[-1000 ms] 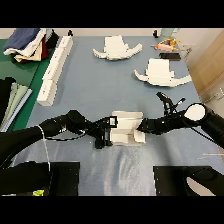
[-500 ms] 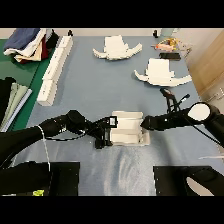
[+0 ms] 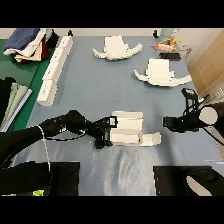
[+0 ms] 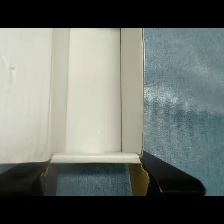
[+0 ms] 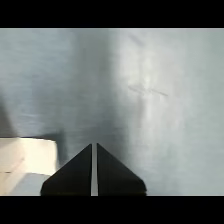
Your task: Fold the box.
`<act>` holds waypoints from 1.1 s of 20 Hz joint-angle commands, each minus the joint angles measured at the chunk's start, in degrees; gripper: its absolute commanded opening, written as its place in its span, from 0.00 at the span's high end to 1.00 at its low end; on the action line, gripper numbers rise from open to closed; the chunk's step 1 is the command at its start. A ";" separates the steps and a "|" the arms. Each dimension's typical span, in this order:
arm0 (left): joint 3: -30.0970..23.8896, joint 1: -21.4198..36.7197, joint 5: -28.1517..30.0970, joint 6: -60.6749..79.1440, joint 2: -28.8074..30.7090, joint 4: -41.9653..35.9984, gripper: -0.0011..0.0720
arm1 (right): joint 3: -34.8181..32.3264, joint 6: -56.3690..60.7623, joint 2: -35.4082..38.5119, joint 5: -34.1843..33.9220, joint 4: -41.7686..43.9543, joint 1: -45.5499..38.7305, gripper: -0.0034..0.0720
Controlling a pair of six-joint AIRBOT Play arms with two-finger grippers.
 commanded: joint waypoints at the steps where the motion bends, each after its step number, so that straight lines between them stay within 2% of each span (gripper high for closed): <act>1: 0.02 0.04 0.02 0.00 0.00 0.02 0.27 | -5.25 1.14 -1.70 0.20 3.82 -0.33 0.89; 4: 0.00 0.04 0.02 0.00 0.00 0.04 0.27 | -9.57 -5.73 -2.01 -6.56 16.81 -0.33 0.89; 6: 0.02 0.04 0.00 0.00 0.00 0.02 0.27 | -10.29 -8.57 -2.01 -8.15 21.09 -0.33 0.89; 14: 0.00 0.04 0.02 0.00 0.00 0.02 0.27 | -10.34 -14.03 -1.99 -8.37 29.16 -0.20 0.88; 17: 0.00 0.04 0.02 0.00 0.00 0.02 0.27 | -10.34 -14.21 -1.86 -8.41 29.73 -0.20 0.87; 19: 0.02 0.04 0.00 0.00 0.00 0.02 0.27 | -10.32 -14.21 -1.86 -8.41 29.81 -0.20 0.62; 22: 0.00 0.04 0.02 0.00 0.00 0.02 0.27 | -10.29 -14.23 -1.86 -8.44 31.34 -0.20 0.62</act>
